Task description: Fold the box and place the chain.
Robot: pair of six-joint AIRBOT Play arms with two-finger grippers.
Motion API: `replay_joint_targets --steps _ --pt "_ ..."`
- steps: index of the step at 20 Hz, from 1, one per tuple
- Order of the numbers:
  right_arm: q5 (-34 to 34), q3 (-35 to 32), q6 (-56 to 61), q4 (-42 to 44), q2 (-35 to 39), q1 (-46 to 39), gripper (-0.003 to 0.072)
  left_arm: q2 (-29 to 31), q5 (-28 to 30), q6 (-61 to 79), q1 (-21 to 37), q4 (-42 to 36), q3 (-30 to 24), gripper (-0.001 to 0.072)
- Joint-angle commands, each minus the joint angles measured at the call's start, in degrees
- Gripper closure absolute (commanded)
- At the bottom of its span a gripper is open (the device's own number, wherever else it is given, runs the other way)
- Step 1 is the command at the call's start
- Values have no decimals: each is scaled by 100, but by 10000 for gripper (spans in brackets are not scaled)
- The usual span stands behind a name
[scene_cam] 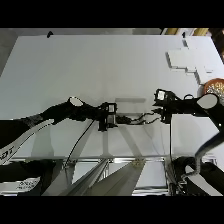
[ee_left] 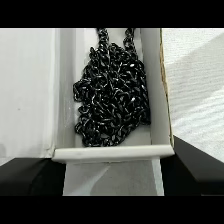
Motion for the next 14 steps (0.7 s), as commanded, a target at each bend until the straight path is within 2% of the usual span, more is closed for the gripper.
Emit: replay_joint_targets --steps 1,4,7,11,14 --pt "-11 -2 -612 -42 -638 149 443 4 2 0 2 0 -2 574" --pt "-354 -2 -750 -35 -1119 195 454 4 2 2 2 0 -2 574" --pt "-769 -2 -750 -37 -1287 195 469 4 2 2 2 0 -2 574" --pt "-772 -2 -769 -39 -1423 195 475 4 2 2 2 0 -2 574" --pt "-745 -2 -767 -44 -1504 195 510 4 2 2 2 0 -2 574"
